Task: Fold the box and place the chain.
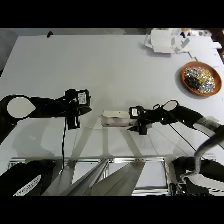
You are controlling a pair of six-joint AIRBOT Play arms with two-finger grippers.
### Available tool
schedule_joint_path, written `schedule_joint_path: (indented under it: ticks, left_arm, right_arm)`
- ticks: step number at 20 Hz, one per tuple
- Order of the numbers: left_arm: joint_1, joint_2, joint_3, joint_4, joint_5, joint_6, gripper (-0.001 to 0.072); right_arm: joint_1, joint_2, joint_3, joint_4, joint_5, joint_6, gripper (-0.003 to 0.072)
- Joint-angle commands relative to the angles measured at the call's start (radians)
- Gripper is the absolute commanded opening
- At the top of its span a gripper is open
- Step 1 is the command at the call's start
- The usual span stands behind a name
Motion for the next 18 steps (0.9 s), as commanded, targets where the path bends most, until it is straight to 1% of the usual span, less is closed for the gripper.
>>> schedule_joint_path:
  ticks: [1, 4, 5, 6, 8, 11, 12, 13, 15, 18]
  left_arm:
    - [0.000, -0.017, -0.019, -0.106, -0.066, -0.026, 0.0002]
    - [-0.040, -0.116, -0.030, -0.255, -0.050, 0.091, 0.0002]
    - [-0.065, -0.155, -0.030, -0.298, -0.007, 0.155, 0.0002]
    - [-0.088, -0.192, -0.030, -0.343, 0.055, 0.203, 0.0006]
    - [-0.121, -0.274, -0.030, -0.453, 0.215, 0.282, 0.0005]
    - [-0.120, -0.380, -0.030, -0.642, 0.486, 0.314, 0.0006]
    - [-0.114, -0.403, -0.030, -0.699, 0.549, 0.314, 0.0006]
    - [-0.111, -0.422, -0.030, -0.744, 0.588, 0.314, 0.0006]
    - [-0.109, -0.455, -0.030, -0.765, 0.602, 0.315, 0.0005]
    - [-0.110, -0.500, -0.030, -0.764, 0.541, 0.314, 0.0006]
  right_arm:
    - [0.000, 0.000, 0.001, 0.000, 0.000, 0.000, 0.0270]
    - [0.000, 0.000, 0.001, 0.000, 0.000, 0.000, 0.0270]
    - [0.000, 0.000, 0.001, 0.000, 0.000, 0.000, 0.0270]
    - [0.000, 0.000, 0.001, 0.000, 0.000, 0.000, 0.0270]
    - [0.000, 0.000, 0.001, 0.000, 0.000, 0.000, 0.0270]
    - [0.000, 0.000, 0.001, 0.000, 0.000, 0.000, 0.0270]
    - [0.000, 0.000, 0.001, 0.000, 0.000, 0.000, 0.0270]
    - [0.000, 0.000, 0.001, 0.000, 0.000, 0.000, 0.0270]
    - [0.000, 0.000, 0.001, 0.000, 0.000, 0.000, 0.0270]
    - [0.000, 0.000, 0.001, 0.000, 0.000, 0.000, 0.0270]
